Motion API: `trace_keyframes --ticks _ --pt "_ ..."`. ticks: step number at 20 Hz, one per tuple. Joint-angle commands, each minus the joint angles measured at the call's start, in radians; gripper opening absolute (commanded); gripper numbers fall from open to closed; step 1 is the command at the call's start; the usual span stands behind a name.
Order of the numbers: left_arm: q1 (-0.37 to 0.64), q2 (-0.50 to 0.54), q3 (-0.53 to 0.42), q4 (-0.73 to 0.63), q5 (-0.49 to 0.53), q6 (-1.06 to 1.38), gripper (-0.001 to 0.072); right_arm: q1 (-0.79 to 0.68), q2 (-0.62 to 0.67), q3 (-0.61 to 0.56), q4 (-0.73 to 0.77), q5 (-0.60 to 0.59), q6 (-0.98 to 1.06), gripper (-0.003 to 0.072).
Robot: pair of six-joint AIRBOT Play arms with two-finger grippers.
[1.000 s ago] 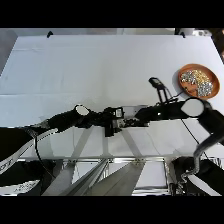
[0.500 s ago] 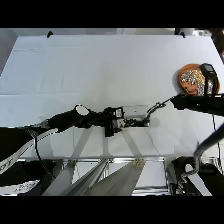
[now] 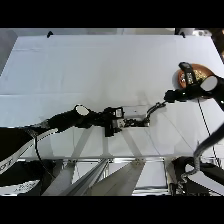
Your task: Fold the box and place the chain.
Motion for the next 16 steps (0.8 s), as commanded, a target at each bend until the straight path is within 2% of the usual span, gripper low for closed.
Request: trace_keyframes --ticks 1,4,12,14,16 --pt "0.000 0.001 0.001 0.000 0.000 0.000 0.0136 0.077 -0.114 0.033 -0.120 0.018 0.029 0.0410" --pt "0.000 0.001 0.001 0.000 0.000 0.000 0.0136 0.092 -0.151 0.033 -0.147 0.037 0.045 0.0409" --pt "0.000 0.001 0.001 0.000 0.000 0.000 0.0136 0.095 -0.151 0.033 -0.158 0.021 0.044 0.0394" --pt "0.000 0.001 0.001 0.000 0.000 0.000 0.0136 0.095 -0.152 0.033 -0.170 0.010 0.045 0.0357" --pt "0.000 0.001 0.001 0.000 0.000 0.000 0.0136 0.095 -0.163 0.033 -0.169 0.007 0.045 0.0357"
